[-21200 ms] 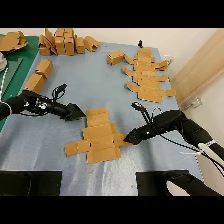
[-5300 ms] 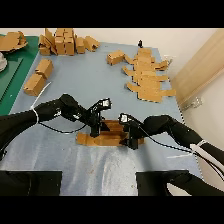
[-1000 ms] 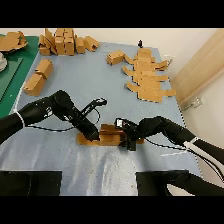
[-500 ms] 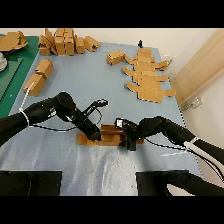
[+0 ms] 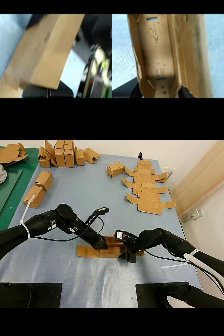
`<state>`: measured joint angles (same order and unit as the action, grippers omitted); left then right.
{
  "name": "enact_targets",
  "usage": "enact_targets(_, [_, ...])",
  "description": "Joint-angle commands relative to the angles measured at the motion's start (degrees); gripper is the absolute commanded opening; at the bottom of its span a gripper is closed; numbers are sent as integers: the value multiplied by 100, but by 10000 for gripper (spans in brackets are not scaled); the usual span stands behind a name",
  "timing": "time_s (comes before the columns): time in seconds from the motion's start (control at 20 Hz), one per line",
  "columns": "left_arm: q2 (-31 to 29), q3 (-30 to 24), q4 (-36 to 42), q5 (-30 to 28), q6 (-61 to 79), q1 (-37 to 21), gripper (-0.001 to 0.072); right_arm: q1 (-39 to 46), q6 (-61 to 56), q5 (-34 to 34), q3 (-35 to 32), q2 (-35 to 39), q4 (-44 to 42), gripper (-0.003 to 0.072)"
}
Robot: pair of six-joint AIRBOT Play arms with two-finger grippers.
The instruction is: Fold the box.
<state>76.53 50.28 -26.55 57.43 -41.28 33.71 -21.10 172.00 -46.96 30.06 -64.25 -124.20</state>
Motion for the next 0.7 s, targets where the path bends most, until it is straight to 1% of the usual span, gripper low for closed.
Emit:
enact_targets(0.0, [2,4,713,-654,-131,-175,9,4,-2,0,-2,4,-2,522])
enact_targets(0.1, [4,9,859,-743,-197,-415,10,4,-2,0,-2,4,-2,522])
enact_targets(0.25, [138,153,789,-938,-238,-643,9,4,-2,0,-2,4,-2,522])
enact_targets(0.3, [269,262,673,-938,-358,-664,9,4,-2,0,-2,4,-2,522])
enact_targets(0.45, [870,664,70,-688,-953,-597,9,4,-2,0,-2,4,-2,522])
enact_targets(0.55, [1259,782,63,-487,-968,-544,9,4,-2,-2,-2,4,-2,522])
enact_targets(0.65, [1552,785,59,-313,-977,-498,9,4,-2,0,-2,4,-2,523])
